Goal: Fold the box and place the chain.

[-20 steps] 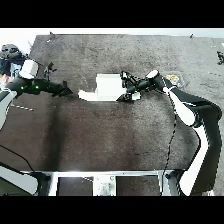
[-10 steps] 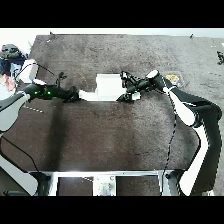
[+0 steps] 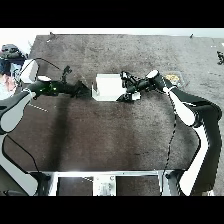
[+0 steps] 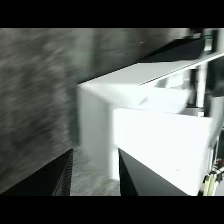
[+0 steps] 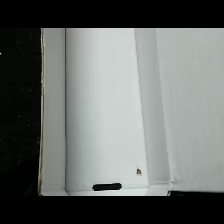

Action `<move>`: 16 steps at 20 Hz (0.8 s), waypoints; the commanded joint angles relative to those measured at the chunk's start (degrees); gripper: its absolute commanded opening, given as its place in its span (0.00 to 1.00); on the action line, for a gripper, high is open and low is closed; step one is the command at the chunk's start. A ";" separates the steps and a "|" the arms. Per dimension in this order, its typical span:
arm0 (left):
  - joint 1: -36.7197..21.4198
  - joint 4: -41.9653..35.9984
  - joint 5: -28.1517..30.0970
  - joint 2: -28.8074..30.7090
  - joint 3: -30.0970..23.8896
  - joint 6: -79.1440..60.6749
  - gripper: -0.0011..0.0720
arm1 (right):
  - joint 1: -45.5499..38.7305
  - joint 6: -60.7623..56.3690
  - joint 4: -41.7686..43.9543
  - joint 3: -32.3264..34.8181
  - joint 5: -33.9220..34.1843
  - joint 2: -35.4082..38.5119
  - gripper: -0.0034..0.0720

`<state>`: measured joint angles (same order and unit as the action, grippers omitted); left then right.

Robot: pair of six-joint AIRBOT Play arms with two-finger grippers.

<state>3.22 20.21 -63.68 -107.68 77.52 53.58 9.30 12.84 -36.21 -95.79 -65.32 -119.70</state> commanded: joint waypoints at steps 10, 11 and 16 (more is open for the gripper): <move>6.05 12.96 -2.62 0.24 8.63 9.49 0.61 | 0.04 -0.02 0.00 -0.04 0.00 0.00 0.66; 6.80 14.08 -2.49 0.24 9.11 10.47 0.61 | 0.04 -0.02 0.00 -0.04 -0.02 0.00 0.66; 10.51 20.96 -0.42 0.22 12.39 17.42 0.60 | 0.04 -0.02 0.00 -0.04 -0.02 0.00 0.66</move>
